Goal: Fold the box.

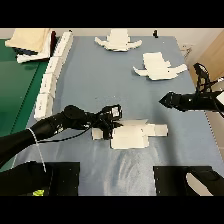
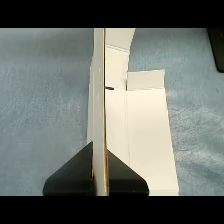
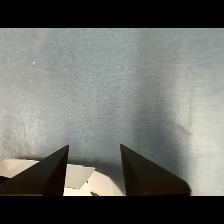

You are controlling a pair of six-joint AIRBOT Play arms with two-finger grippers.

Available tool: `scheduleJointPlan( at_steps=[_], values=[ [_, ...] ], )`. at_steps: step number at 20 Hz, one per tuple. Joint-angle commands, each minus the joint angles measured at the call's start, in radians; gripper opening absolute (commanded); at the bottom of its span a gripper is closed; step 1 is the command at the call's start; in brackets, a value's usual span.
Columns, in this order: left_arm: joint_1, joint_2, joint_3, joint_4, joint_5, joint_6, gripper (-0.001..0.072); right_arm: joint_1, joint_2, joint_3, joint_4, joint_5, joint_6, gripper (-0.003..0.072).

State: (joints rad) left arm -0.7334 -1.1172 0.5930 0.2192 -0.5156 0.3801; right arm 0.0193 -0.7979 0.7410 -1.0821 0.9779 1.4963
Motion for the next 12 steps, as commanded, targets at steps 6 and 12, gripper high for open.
scheduleJointPlan(
  at_steps=[6,12],
  values=[
    [-0.042,0.005,-0.055,-0.009,0.082,0.023,0.0012,0.001,-0.024,0.001,0.032,0.010,0.002,0.0425],
    [0.127,0.010,0.040,0.059,-0.079,-0.132,0.0011,0.001,-0.024,0.001,0.032,0.016,0.002,0.0425]
  ],
)
